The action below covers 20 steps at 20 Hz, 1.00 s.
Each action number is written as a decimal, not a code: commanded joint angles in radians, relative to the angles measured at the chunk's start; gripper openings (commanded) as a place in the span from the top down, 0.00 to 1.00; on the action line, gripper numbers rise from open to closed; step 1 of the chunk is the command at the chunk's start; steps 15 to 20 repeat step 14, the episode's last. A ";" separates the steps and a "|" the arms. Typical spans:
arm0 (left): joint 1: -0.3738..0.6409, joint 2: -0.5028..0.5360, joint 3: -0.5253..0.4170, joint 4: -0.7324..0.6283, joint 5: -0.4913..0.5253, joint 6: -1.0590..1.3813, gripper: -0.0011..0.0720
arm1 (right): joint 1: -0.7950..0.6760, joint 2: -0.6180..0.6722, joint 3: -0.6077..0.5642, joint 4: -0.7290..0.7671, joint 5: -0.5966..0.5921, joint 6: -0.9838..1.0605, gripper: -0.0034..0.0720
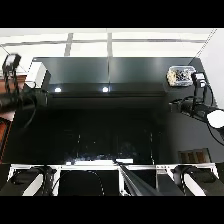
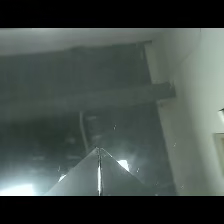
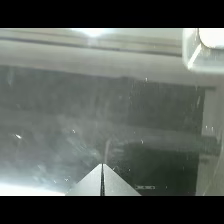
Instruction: Fold the box and place the chain.
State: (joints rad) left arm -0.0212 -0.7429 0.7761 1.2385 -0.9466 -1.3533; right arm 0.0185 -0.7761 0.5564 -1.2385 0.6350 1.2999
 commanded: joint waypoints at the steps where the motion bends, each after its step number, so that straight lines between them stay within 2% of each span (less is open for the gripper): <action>1: -0.008 0.146 -0.143 0.041 0.048 0.004 0.95 | 0.000 0.013 -0.035 -0.019 -0.018 0.010 0.93; 20: -0.009 0.135 -0.143 0.013 0.028 0.002 0.95 | 0.000 0.013 -0.035 -0.019 -0.018 0.010 0.93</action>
